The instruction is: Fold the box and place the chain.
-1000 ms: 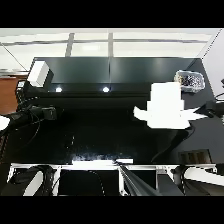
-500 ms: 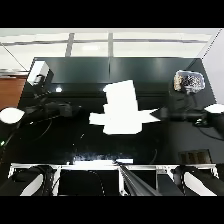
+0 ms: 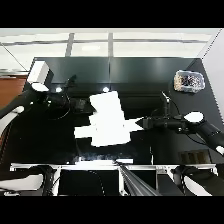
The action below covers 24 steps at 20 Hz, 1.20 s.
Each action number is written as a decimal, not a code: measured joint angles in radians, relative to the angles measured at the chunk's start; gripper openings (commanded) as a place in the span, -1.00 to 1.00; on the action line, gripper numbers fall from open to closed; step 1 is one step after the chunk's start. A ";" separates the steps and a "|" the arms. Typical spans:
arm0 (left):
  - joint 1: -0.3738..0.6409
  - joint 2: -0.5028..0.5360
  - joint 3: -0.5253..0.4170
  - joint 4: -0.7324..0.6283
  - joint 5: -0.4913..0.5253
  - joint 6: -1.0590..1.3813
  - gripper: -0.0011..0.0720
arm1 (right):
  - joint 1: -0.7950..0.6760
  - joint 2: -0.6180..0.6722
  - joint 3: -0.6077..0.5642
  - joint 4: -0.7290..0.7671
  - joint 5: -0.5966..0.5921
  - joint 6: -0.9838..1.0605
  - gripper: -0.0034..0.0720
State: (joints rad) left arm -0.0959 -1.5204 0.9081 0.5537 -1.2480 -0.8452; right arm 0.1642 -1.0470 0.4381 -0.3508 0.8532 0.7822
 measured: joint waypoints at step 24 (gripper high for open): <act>-0.226 0.073 -0.049 -0.015 0.099 0.731 -0.91 | -0.030 0.005 0.260 -0.368 0.225 -0.209 0.95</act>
